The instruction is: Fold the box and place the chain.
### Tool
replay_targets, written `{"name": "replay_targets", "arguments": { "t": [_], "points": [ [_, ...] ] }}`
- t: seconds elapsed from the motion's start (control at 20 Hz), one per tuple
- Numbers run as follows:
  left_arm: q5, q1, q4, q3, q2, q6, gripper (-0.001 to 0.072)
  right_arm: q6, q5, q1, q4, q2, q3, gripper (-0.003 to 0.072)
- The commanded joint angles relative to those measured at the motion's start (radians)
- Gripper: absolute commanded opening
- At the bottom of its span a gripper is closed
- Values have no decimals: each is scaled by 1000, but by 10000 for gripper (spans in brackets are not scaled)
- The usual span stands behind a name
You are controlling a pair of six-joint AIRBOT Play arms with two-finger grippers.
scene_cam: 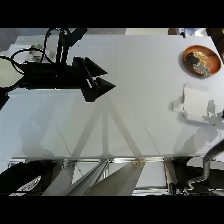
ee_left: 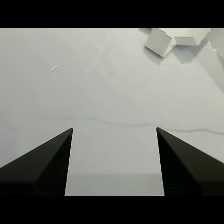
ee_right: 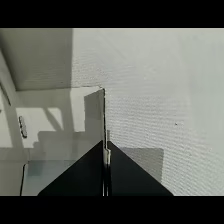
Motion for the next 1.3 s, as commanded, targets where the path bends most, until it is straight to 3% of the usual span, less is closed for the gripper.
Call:
{"name": "replay_targets", "arguments": {
  "t": [0.0, 0.3, 0.65, 1.0, 1.25],
  "points": [
    [0, -1, 0, 0, 1, 0, 567, -66, 21, -1, 54, -8, 0, 18],
    [0, -1, 0, 0, 1, 0, 567, -256, 104, 50, 373, -8, 0, 18],
    [0, -1, 0, 0, 1, 0, 567, -367, 61, 388, 699, -8, 0, 18],
    [0, -1, 0, 0, 1, 0, 567, -433, -217, 851, 1002, -14, 0, 18],
    [0, -1, 0, 0, 1, 0, 567, -619, -433, 997, 1230, -16, -27, 18]
  ]
}}
